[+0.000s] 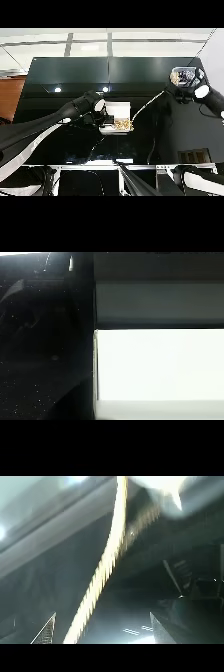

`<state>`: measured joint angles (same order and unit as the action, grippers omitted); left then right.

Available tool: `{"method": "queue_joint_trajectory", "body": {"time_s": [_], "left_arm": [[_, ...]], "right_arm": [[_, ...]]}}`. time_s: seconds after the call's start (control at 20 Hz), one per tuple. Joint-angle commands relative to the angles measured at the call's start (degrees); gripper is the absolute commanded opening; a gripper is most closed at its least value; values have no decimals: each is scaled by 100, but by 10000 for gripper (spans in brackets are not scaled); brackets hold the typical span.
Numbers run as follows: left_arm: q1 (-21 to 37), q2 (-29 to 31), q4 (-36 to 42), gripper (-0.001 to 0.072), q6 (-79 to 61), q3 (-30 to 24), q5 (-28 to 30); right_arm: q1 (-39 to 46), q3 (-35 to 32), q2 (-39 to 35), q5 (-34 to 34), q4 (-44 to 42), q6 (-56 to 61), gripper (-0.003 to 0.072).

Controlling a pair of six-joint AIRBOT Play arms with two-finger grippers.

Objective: Fold the box and place the chain.

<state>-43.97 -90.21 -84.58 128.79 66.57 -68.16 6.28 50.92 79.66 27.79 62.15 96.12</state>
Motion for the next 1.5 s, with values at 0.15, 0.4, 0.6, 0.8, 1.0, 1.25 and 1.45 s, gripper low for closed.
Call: {"method": "queue_joint_trajectory", "body": {"time_s": [0.15,0.4,0.6,0.8,1.0,1.25,1.45], "left_arm": [[2,2,4,31,-2,-2,-2],[2,2,2,31,-2,-2,-4],[2,2,2,31,-2,-2,-2],[2,2,2,31,-2,-2,-2],[2,2,2,31,-2,-2,0],[2,2,2,31,-2,-2,17],[2,2,2,31,-2,-2,15]], "right_arm": [[133,1825,1663,525,70,98,693],[249,2013,1799,592,111,22,270],[304,2186,1370,1899,111,-964,13],[164,2186,-48,3134,61,-1764,13],[-63,2186,-1679,3934,28,-1838,13],[-444,2184,-2597,5289,-866,-1871,14],[-1333,1816,-2590,5147,-1390,-1921,14]]}}
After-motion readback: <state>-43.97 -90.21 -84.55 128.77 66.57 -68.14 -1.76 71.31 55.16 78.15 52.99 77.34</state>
